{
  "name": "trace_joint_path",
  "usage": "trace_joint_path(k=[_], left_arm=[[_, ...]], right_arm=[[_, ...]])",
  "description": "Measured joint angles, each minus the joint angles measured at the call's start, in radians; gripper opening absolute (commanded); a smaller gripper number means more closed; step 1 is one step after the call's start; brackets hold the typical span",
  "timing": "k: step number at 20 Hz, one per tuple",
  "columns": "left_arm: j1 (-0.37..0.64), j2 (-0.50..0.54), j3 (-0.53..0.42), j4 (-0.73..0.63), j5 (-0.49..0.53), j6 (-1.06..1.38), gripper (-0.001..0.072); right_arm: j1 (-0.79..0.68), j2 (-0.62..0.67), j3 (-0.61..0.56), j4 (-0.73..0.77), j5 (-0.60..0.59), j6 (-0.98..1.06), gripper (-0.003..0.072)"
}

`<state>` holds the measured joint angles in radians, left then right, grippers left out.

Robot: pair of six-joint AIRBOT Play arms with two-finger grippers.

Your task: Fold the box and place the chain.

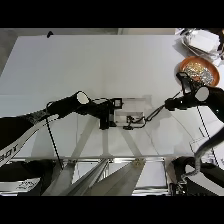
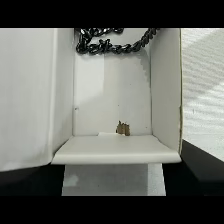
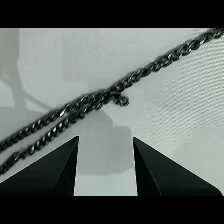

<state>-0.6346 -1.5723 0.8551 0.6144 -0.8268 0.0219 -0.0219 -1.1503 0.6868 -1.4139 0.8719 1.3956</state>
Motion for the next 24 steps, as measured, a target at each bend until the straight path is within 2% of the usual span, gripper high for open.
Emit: trace_joint_path(k=[7,8,11,13,16,20,24], left_arm=[[0.0,0.0,0.0,0.0,0.0,0.0,0.0325],[0.0,0.0,0.0,0.0,0.0,0.0,0.0325],[0.0,0.0,0.0,0.0,0.0,0.0,0.0325],[0.0,0.0,0.0,0.0,0.0,0.0,0.0325],[0.0,0.0,0.0,0.0,0.0,0.0,0.0325],[0.0,0.0,0.0,0.0,0.0,0.0,0.0325],[0.0,0.0,0.0,0.0,0.0,0.0,0.0325]], right_arm=[[-0.001,-0.078,0.0,0.03,-0.087,0.003,0.0373],[0.002,-0.089,0.0,0.033,-0.094,0.003,0.0334],[0.009,-0.111,0.001,0.041,-0.108,0.004,0.0293],[0.011,-0.122,0.002,0.04,-0.113,0.004,0.0214],[0.013,-0.132,0.001,0.046,-0.127,0.003,0.0019],[0.014,-0.117,0.0,0.047,-0.127,0.004,0.0019],[0.014,-0.026,0.0,0.047,-0.095,-0.004,0.0019]])
